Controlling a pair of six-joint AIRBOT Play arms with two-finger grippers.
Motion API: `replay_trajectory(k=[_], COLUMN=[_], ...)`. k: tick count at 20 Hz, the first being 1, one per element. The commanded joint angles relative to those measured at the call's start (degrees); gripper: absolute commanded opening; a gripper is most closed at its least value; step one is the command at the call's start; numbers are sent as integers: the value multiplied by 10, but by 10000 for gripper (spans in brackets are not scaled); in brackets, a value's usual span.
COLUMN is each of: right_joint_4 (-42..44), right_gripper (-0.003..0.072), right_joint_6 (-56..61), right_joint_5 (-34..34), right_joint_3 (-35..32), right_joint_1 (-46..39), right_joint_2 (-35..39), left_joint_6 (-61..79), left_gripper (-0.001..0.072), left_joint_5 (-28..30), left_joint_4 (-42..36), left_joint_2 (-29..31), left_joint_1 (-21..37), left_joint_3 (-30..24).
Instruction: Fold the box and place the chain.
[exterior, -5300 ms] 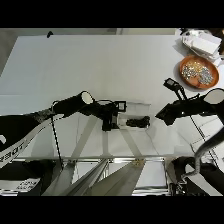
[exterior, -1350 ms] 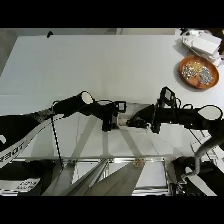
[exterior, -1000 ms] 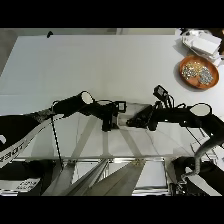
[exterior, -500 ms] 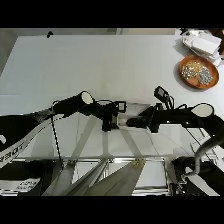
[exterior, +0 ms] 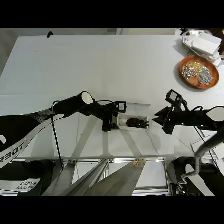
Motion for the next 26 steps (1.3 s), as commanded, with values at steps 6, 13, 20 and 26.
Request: replay_trajectory(k=[6, 13, 20, 26], right_joint_4=[-37, 52, 65, 67], right_gripper=[337, 335, 333, 292], right_joint_6=[-152, -253, -267, -280], right_joint_5=[-115, -136, -127, -133], right_joint_3=[-76, -76, -76, -76], right_joint_1=[64, 65, 65, 101], right_joint_2=[-19, -55, -62, -89], left_joint_6=[0, 0, 0, 0], left_gripper=[134, 134, 134, 134], left_joint_5=[0, 0, 0, 0], left_joint_4=[0, 0, 0, 0], left_joint_2=[0, 0, 0, 0], left_joint_1=[0, 0, 0, 0], left_joint_3=[0, 0, 0, 0])
